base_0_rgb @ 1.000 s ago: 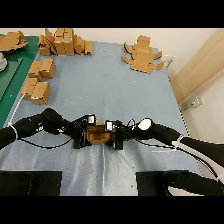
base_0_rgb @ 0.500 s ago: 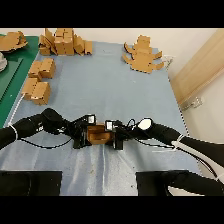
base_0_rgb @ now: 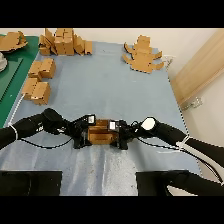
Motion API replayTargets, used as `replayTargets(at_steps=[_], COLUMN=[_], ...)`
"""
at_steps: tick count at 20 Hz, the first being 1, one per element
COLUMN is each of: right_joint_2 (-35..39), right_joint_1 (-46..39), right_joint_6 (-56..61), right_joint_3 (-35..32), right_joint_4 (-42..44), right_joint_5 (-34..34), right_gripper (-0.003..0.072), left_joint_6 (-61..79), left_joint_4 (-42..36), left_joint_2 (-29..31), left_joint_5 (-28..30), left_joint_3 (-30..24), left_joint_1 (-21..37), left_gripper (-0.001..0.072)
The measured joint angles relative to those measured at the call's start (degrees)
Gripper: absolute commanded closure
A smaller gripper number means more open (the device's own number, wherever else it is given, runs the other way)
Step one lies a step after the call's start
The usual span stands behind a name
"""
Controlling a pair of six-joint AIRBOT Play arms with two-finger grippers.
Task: Fold the box.
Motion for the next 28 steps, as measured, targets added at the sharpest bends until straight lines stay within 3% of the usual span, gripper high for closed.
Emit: replayTargets(at_steps=[6,12,16,21,28], right_joint_2=[1.03,7.91,13.35,19.23,21.09], right_joint_1=[-1.66,-4.98,-5.73,-5.90,-5.90], right_joint_6=[2.62,7.06,20.68,41.64,63.65], right_joint_3=[0.24,0.24,0.22,0.22,0.22], right_joint_4=[-1.62,-8.81,-13.38,-5.60,-0.09], right_joint_5=[1.60,8.50,13.05,15.52,15.39], right_gripper=[-0.0026,-0.0025,-0.0018,-0.0005,-0.0005], left_joint_6=[-0.02,0.00,0.00,0.00,0.00], left_joint_4=[0.00,0.02,0.02,0.02,0.04], left_joint_2=[0.00,0.02,0.02,0.02,0.00], left_joint_5=[-0.02,-0.07,-0.07,-0.07,-0.07], left_joint_3=[0.00,0.00,0.00,0.00,0.00], left_joint_1=[0.00,0.00,0.00,0.00,0.00], left_gripper=[0.0302,0.0302,0.0302,0.0302,0.0302])
